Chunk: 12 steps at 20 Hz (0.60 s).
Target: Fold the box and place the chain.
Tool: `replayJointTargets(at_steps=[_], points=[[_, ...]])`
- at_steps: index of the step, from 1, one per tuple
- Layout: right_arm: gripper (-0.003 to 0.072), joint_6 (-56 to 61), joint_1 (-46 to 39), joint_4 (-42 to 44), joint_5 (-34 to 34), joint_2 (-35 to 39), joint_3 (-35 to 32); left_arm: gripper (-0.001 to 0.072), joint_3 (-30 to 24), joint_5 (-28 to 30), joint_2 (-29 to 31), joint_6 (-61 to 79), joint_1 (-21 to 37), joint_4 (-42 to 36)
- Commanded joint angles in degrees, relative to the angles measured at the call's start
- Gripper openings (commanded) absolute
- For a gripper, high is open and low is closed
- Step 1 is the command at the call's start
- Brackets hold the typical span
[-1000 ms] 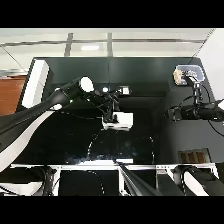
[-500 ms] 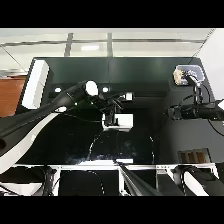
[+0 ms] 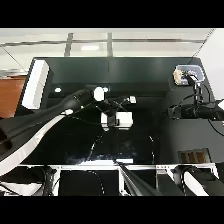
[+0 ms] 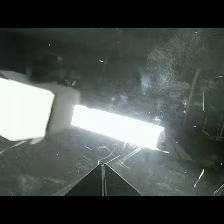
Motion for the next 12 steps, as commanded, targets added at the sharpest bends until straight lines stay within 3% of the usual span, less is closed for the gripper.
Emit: replayJointTargets(at_steps=[1, 3, 6, 9, 12], points=[[0.0014, 0.02, 0.04, 0.02, -0.17, 0.04, 0.0, 0.0356, 0.52, -6.82, 5.53, -17.88, 4.68, 6.91], [0.0014, 0.02, 0.04, 0.04, -0.26, 0.04, -0.02, 0.0355, -1.36, -11.61, 10.64, -25.9, 10.4, 9.25], [0.0014, 0.02, 0.04, 0.04, -0.15, 0.04, -0.02, 0.0355, -9.25, -15.39, 19.43, -35.3, 21.46, 16.35], [0.0014, 0.0, 0.04, 0.04, -0.11, 0.04, -0.02, 0.0355, -20.28, -15.06, 27.61, -37.22, 37.46, 20.48], [0.0014, 0.02, 0.04, 0.04, -0.11, 0.04, -0.02, 0.0355, -27.1, -15.21, 31.26, -37.0, 55.43, 21.27]])
